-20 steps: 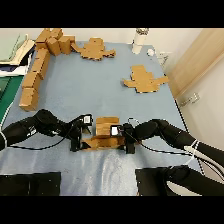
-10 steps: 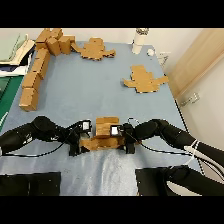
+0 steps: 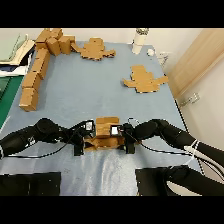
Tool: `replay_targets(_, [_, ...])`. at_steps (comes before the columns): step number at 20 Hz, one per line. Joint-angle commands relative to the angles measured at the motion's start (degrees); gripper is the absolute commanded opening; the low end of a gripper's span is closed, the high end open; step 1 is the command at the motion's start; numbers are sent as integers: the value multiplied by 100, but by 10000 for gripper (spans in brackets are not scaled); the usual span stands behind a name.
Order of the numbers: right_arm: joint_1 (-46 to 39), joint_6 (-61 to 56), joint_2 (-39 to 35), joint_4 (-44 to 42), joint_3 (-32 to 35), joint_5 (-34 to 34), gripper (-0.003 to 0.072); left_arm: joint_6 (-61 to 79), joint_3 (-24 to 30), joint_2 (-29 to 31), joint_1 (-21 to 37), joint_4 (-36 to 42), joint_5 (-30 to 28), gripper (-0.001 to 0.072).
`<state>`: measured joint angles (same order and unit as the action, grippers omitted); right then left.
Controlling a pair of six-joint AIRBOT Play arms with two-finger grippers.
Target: Fold the box.
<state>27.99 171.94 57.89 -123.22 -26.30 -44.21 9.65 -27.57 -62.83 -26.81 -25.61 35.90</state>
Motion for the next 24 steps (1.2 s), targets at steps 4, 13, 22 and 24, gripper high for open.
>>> replay_targets(4, [-2,-2,-4,-2,-4,2,562,0,4,-4,-37,249,-72,126])
replay_targets(13, [-2,-2,-4,-2,-4,0,563,-63,127,59,415,-555,26,390])
replay_targets(22, [-2,-2,-4,-2,-4,2,562,4,127,341,42,-197,308,469])
replay_targets(24, [-2,-2,-4,-2,-4,0,563,7,125,286,0,-26,181,469])
